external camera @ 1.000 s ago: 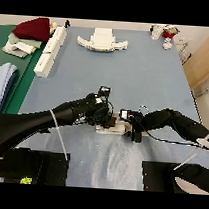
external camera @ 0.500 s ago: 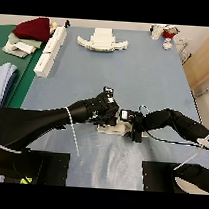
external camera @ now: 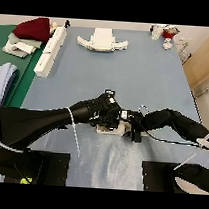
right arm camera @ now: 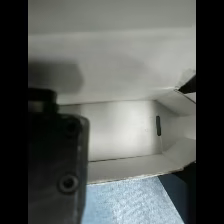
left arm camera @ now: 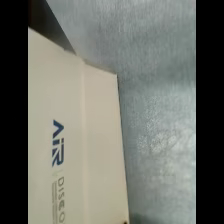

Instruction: Fold the box.

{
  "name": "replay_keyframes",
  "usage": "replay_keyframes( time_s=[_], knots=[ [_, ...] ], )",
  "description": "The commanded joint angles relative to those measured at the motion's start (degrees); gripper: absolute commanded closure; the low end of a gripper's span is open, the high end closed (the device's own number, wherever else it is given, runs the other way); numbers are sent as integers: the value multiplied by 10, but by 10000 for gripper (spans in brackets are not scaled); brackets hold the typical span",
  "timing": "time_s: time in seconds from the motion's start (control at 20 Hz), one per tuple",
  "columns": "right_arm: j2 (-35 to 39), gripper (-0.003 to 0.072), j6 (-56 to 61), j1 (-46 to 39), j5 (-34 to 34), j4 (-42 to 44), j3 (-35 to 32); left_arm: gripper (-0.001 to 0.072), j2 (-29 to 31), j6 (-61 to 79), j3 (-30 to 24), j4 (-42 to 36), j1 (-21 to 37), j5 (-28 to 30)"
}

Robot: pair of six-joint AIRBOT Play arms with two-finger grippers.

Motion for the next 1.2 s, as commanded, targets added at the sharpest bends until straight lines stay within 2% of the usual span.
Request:
replay_keyframes(
  time_s=[0.0, 0.3, 0.5, 0.55, 0.6, 0.65, 0.7, 0.75, 0.95, 1.0, 1.05, 1.1, 1.15],
  knots=[
    [0, 149, 0, 0, -2, -2, 1, 184, 0, -3, 1, 7, 0, -12],
    [0, 149, 0, 0, -2, -2, 1, 185, -2, -10, 0, 12, 1, -12],
    [0, 149, 0, 0, -2, -2, 1, 188, -21, -21, 0, 11, 1, -32],
    [0, 149, 0, 0, -2, -2, 1, 359, -24, -21, 0, 11, 1, -33],
    [0, 149, 0, 0, -2, -2, 1, 495, -25, -21, 1, 12, 1, -32],
    [0, 149, 0, 0, -2, -2, 1, 493, -24, -21, 1, 12, 1, -30],
    [0, 149, 0, 0, -2, -2, 1, 528, -24, -21, 2, 12, 1, -30],
    [0, 149, 0, 0, -2, -2, 1, 692, -24, -19, 2, 12, 1, -30],
    [0, 149, 0, 0, -2, -2, 1, 693, -24, -18, 2, 11, 1, -33],
    [0, 149, 0, 0, -2, -2, 1, 544, -24, -18, 2, 11, 1, -32],
    [0, 149, 0, 0, -2, -2, 1, 188, -24, -19, 2, 11, 1, -33],
    [0, 149, 0, 0, -2, -2, 1, 54, -24, -21, 2, 9, 1, -33],
    [0, 149, 0, 0, -2, -2, 1, 54, -23, -20, 4, 9, 1, -36]
  ],
)
